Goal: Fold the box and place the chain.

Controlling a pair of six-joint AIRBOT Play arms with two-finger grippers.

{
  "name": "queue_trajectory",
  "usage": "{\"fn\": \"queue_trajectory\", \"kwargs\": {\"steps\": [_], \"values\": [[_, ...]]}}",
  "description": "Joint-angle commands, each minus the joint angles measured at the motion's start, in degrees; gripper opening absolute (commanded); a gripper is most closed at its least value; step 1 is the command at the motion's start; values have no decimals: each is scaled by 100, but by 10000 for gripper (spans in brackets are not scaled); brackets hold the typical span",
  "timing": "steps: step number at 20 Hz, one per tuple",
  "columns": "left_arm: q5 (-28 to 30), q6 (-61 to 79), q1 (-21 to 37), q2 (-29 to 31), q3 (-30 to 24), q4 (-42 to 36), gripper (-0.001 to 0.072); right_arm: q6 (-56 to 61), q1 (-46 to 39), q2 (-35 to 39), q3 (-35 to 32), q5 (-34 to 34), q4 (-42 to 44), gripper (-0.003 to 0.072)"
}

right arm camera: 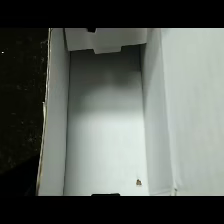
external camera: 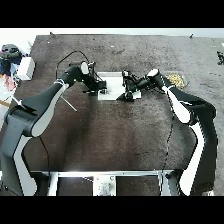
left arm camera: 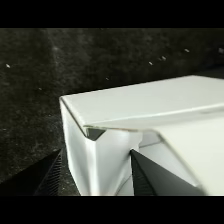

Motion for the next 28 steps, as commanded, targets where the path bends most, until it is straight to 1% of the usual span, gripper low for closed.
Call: {"fn": "queue_trajectory", "kwargs": {"steps": [1,4,6,7,8,9,11,19,20,21,25,26,28], "values": [[-407,-782,-173,-308,612,916,424,-11,7,-2,-2,20,-4,421],[-592,-1134,-315,-494,855,1366,415,-9,7,-4,-2,17,-2,421],[-590,-1213,-376,-549,885,1587,414,-9,7,-4,-2,17,-2,421],[-592,-1233,-398,-551,883,1683,354,-9,7,-4,-2,17,-2,421],[-597,-1338,-422,-551,885,1858,323,-9,7,-2,-2,15,-2,421],[-595,-1403,-424,-551,883,1939,323,-9,7,-4,-2,17,-2,421],[-588,-1471,-422,-551,883,2011,274,-9,7,-4,-2,17,-4,421],[-514,-1606,-435,-664,885,2059,273,-9,7,-4,-2,17,-2,421],[-498,-1609,-455,-669,885,2072,257,-9,7,-4,-2,17,-2,421],[-507,-1609,-459,-669,885,2159,174,-9,7,-2,-2,15,-2,421],[-501,-1606,-492,-669,885,2166,160,-9,7,-4,-2,17,-2,421],[-522,-1598,-492,-669,885,2168,46,-9,7,-4,-2,17,-4,421],[-529,-1585,-492,-669,885,2157,42,-9,7,-4,-2,17,-2,421]]}}
